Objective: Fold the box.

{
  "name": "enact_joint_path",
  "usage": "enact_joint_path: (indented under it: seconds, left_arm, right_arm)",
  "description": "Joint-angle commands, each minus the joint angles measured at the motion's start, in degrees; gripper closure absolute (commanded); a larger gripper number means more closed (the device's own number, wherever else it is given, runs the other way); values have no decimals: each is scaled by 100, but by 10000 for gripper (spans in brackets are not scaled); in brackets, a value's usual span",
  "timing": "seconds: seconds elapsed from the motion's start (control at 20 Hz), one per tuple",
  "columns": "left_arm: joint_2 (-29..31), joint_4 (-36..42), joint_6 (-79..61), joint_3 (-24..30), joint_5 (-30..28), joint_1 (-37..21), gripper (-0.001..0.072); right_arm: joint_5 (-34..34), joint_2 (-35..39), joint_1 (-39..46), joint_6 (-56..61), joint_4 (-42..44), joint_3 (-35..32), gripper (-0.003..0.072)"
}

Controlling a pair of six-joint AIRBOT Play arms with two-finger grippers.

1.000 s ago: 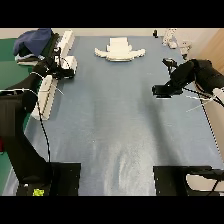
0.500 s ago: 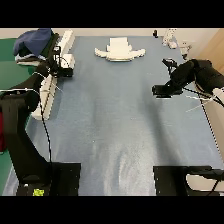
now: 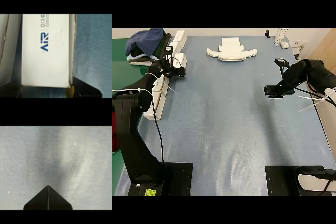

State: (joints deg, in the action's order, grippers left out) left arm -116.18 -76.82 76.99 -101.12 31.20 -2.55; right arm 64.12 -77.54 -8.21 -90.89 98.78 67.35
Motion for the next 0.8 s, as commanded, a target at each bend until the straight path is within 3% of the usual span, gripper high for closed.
enact_joint_path:
  seconds: [0.0, 0.05, 0.15, 0.45, 0.75]
  left_arm:
    - [-4, 81, 0, -4, -20, -2, 188]
    - [-4, 79, -2, -4, -22, -2, 186]
    - [-4, 76, 2, -4, 0, -2, 13]
    - [125, -114, -2, -7, 260, -4, 12]
    - [796, -446, 0, -247, 1432, -48, 13]
  right_arm:
    - [0, 0, 2, 2, 0, 4, 681]
    - [0, -2, 2, 2, 0, 4, 681]
    - [0, -2, 2, 2, 0, 4, 681]
    - [0, -2, 2, 2, 0, 4, 681]
    - [0, -2, 2, 0, 0, 4, 682]
